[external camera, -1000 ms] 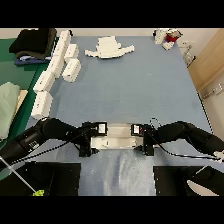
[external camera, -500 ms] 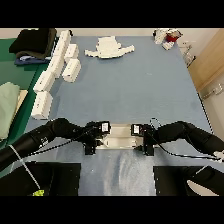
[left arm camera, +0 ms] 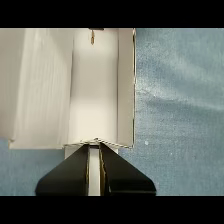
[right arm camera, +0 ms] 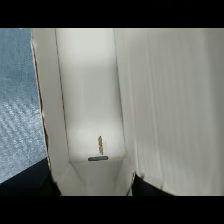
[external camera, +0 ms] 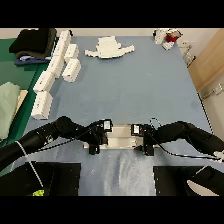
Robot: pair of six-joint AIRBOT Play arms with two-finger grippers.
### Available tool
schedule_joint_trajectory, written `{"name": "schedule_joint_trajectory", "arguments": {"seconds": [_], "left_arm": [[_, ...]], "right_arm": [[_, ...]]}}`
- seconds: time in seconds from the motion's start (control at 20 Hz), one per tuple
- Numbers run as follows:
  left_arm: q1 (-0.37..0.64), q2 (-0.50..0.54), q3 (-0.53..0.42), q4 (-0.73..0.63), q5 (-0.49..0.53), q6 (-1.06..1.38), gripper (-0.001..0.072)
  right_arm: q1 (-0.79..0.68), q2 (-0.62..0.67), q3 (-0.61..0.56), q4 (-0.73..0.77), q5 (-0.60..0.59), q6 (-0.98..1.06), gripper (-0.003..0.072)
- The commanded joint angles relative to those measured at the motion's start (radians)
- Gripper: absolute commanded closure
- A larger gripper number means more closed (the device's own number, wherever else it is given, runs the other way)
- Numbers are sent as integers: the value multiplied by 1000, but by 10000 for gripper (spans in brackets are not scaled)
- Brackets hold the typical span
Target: Fold the box.
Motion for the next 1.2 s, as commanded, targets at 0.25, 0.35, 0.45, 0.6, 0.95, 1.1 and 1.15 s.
{"name": "schedule_joint_trajectory", "arguments": {"seconds": [0.25,0.35,0.45,0.6,0.95,1.1,1.15], "left_arm": [[1,-24,1,-45,11,13,605],[1,-39,1,-71,18,13,604],[1,-44,1,-70,18,13,481],[1,-44,1,-70,18,13,387],[1,-44,1,-69,17,5,389],[2,-41,1,-34,18,-76,668],[3,-39,1,-4,18,-137,669]], "right_arm": [[1,0,0,0,0,0,173],[1,0,0,0,0,0,173],[1,0,0,0,0,0,174],[1,0,0,0,0,0,173],[1,0,0,0,0,0,174],[1,0,0,0,0,0,173],[1,0,0,0,0,0,173]]}}
